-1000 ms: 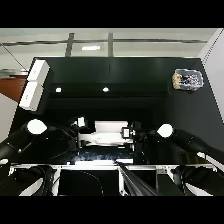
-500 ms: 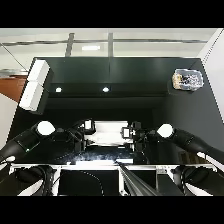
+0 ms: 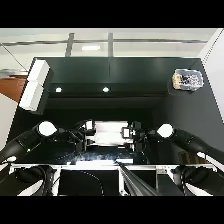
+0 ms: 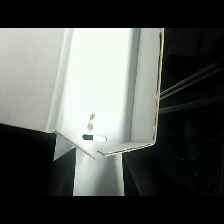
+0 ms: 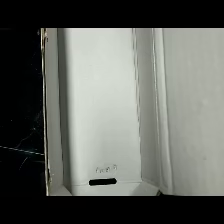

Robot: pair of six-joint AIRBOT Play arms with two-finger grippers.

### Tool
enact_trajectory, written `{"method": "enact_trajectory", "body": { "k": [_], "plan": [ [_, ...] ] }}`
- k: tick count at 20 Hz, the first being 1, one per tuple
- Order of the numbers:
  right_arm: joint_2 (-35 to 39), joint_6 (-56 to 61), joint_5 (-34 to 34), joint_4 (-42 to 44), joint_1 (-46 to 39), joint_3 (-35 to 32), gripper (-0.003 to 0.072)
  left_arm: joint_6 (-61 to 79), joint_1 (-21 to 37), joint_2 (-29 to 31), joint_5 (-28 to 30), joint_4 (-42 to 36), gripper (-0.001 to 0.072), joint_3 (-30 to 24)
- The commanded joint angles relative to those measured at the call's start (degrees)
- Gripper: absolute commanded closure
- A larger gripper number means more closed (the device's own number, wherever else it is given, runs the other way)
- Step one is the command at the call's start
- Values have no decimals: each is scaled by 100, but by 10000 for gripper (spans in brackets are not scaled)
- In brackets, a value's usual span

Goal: Fold the box and place the chain.

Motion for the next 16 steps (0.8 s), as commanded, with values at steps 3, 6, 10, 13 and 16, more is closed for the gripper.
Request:
{"method": "enact_trajectory", "body": {
  "k": [3,6,10,13,16],
  "plan": [
    [-4,2,2,0,0,-2,225,0,-7,-4,114,-52,378,0],
    [-4,2,2,0,0,-2,225,31,-44,-7,116,-584,379,0],
    [-4,2,2,0,0,-2,225,179,-289,-9,280,-581,493,0],
    [-4,2,2,2,2,-2,225,177,-463,-24,601,-627,571,0],
    [-4,2,2,2,0,-2,225,179,-719,-195,695,-623,571,0]
  ]
}}
